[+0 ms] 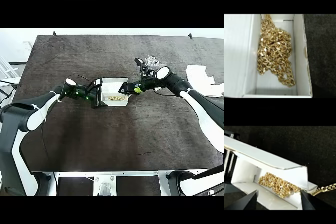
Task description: Fold the box and place the chain.
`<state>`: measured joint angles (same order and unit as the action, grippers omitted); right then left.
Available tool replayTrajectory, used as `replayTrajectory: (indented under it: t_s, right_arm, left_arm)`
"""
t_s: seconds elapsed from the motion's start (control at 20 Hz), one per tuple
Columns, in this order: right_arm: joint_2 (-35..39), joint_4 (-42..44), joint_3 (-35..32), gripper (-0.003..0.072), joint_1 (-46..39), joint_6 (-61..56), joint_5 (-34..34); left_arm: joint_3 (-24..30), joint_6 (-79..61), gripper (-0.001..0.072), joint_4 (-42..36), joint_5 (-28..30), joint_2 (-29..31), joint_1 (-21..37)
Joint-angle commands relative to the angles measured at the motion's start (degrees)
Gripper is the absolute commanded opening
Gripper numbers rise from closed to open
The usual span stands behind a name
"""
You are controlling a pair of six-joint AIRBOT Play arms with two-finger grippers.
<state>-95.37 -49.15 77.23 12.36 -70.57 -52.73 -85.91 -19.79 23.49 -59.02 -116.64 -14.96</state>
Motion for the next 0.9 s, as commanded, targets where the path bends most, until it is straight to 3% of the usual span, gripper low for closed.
replayTrajectory:
  t_s: [0.0,0.7,0.85]
  right_arm:
    - [-0.4,1.5,0.1,0.0614,-1.1,-0.9,-2.9]
    - [4.0,2.4,0.1,0.0614,-6.0,1.2,9.1]
    - [3.4,-5.2,-0.2,0.0613,-6.0,-3.6,14.1]
  left_arm:
    - [0.0,0.0,0.0310,0.0,0.0,0.0,0.0]
    - [0.0,0.0,0.0310,0.0,0.0,0.0,0.0]
    - [0.0,0.0,0.0310,0.0,0.0,0.0,0.0]
